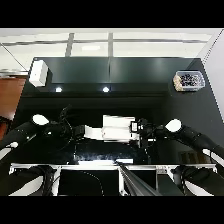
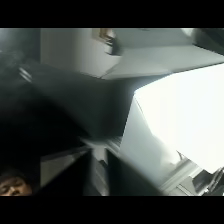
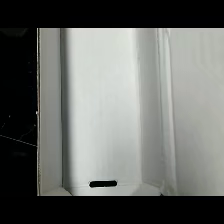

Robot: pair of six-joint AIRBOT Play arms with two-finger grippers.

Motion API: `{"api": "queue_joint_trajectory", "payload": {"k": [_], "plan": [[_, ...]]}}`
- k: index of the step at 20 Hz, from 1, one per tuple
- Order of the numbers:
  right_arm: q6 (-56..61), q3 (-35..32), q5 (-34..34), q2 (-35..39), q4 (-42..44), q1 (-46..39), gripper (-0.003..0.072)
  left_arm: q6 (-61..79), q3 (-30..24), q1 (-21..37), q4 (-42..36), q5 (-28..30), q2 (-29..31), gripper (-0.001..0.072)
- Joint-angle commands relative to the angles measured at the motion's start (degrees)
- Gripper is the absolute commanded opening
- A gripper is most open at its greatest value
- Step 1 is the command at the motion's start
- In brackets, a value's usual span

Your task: Fold the box and place the chain.

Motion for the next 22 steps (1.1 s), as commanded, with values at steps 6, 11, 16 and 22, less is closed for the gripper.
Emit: {"api": "queue_joint_trajectory", "payload": {"k": [6, 11, 16, 22], "plan": [[0.00, 0.04, 0.02, 0.02, 0.02, 0.02, 0.0542, 0.31, 7.28, -1.70, 3.80, -7.32, 0.72, 0.0591], [0.00, 0.04, 0.02, 0.02, 0.02, 0.02, 0.0542, 0.26, 12.48, -9.07, 4.85, -5.64, 0.72, 0.0591], [0.00, 0.04, 0.02, 0.02, 0.02, 0.02, 0.0542, -6.45, 14.05, -16.63, 12.37, 0.63, 0.72, 0.0591], [0.00, 0.04, 0.00, 0.02, 0.02, 0.02, 0.0542, -14.88, 14.03, -22.38, 15.08, 10.27, 0.72, 0.0590]]}}
